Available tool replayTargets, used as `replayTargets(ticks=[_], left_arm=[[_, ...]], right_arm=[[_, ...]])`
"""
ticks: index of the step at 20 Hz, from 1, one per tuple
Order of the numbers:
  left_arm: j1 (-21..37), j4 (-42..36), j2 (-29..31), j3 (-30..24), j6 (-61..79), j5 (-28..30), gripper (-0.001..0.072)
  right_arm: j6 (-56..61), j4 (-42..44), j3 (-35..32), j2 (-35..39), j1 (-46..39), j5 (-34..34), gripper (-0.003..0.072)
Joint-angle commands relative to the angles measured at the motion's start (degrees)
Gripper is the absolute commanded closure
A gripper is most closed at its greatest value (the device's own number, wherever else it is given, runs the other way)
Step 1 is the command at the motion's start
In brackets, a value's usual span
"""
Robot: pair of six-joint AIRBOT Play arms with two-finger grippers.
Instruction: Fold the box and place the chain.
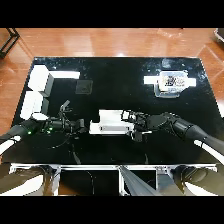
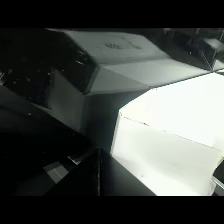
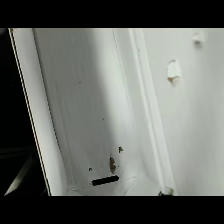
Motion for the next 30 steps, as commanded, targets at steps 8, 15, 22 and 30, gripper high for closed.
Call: replayTargets(ticks=[8,15,22,30], left_arm=[[0.0,-7.1,0.2,2.2,3.6,-7.7,0.0545],[0.0,-7.1,0.6,2.5,3.8,-10.6,0.0137],[0.0,-8.2,1.7,2.5,4.0,-11.6,0.0071],[-0.2,-11.0,2.8,2.5,5.6,-12.6,0.0087]], right_arm=[[0.0,0.0,0.0,0.0,0.0,0.0,0.0556],[0.0,0.0,0.0,0.0,0.0,0.0,0.0556],[0.0,0.0,0.0,0.0,0.0,0.0,0.0556],[0.0,0.0,0.0,0.0,0.0,0.0,0.0556]])
